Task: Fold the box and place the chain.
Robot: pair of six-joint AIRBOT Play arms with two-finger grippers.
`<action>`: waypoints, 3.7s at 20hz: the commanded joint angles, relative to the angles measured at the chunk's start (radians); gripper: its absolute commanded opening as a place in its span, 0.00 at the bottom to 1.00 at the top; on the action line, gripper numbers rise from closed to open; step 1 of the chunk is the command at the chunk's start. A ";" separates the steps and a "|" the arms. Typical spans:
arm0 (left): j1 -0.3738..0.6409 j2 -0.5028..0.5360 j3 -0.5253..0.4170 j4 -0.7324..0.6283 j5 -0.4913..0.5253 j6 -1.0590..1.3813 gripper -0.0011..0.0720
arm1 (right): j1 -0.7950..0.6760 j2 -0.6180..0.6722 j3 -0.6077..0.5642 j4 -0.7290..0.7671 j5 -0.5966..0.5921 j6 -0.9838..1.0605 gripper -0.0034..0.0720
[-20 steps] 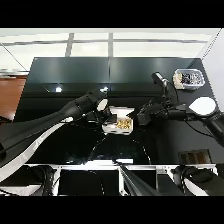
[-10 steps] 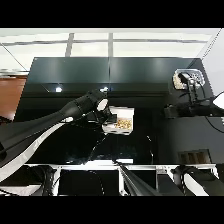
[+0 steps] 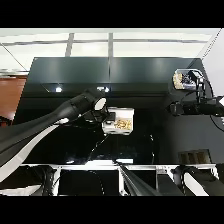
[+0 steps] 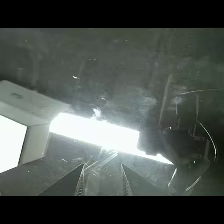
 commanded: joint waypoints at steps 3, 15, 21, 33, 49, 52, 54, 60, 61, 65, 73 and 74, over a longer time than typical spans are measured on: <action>-0.006 0.209 -0.045 0.184 -0.008 0.029 0.71 | -0.003 0.001 0.000 -0.002 0.036 0.001 0.42; 0.496 0.396 -0.588 -0.729 0.246 1.297 0.99 | -0.003 0.000 -0.007 0.006 0.066 0.003 0.42; 0.452 0.349 -0.587 -0.730 0.332 2.103 0.99 | -0.002 -0.001 -0.007 0.008 0.070 0.021 0.42; 0.439 0.159 -0.522 -0.983 0.294 2.631 0.99 | -0.002 -0.001 -0.007 0.010 0.073 0.044 0.42; 0.402 0.104 -0.479 -1.017 0.337 2.563 0.99 | -0.002 -0.001 -0.007 0.011 0.079 0.044 0.42; 0.402 0.095 -0.465 -0.997 0.338 2.546 0.99 | -0.002 -0.001 -0.007 0.011 0.087 0.044 0.42; 0.398 0.095 -0.463 -0.998 0.334 2.562 0.99 | -0.002 -0.001 -0.007 0.011 0.090 0.044 0.42; 0.328 0.094 -0.463 -0.998 0.325 2.625 0.98 | -0.002 -0.001 -0.007 0.011 0.093 0.044 0.42; 0.327 0.094 -0.463 -0.998 0.325 2.620 0.94 | -0.002 -0.001 -0.007 0.011 0.093 0.044 0.42; 0.322 0.094 -0.463 -1.011 0.322 2.612 0.79 | -0.002 -0.001 -0.007 0.011 0.093 0.044 0.42; 0.303 0.094 -0.463 -1.005 0.380 2.529 0.47 | 0.038 -0.002 -0.007 0.056 0.044 0.047 0.42; 0.303 0.094 -0.463 -1.004 0.398 2.511 0.47 | 0.065 -0.005 -0.006 0.072 -0.001 0.066 0.42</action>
